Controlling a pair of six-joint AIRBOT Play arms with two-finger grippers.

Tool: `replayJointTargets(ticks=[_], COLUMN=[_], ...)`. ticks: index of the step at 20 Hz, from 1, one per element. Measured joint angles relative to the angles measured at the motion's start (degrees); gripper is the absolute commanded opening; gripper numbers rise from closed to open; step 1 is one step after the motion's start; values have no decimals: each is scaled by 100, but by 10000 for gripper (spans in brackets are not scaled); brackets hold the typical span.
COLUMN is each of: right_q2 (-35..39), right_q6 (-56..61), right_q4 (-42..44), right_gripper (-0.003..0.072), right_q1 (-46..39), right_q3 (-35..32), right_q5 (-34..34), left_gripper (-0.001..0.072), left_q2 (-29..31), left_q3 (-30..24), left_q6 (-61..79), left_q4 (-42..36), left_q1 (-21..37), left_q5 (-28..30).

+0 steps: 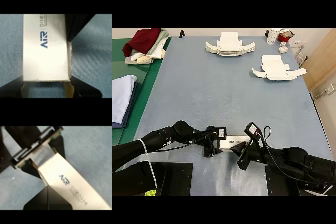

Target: Fold the box.

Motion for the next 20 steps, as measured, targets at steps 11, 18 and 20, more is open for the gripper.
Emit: replayJointTargets(ticks=[11,18,20], right_q2=[-415,-1834,-2225], right_q6=[-369,-1287,-1410], right_q4=[-1600,-1635,-1528], right_gripper=[3,2,4], right_q1=[-1794,-3405,-3731], right_q3=[2170,3480,3803], right_q5=[-4065,-5670,-5941], left_gripper=[528,527,528], left_q2=[0,0,0], left_q3=[0,0,0], left_q6=[0,0,0], left_q4=[0,0,0], left_q1=[0,0,0], left_q5=[2,2,2])
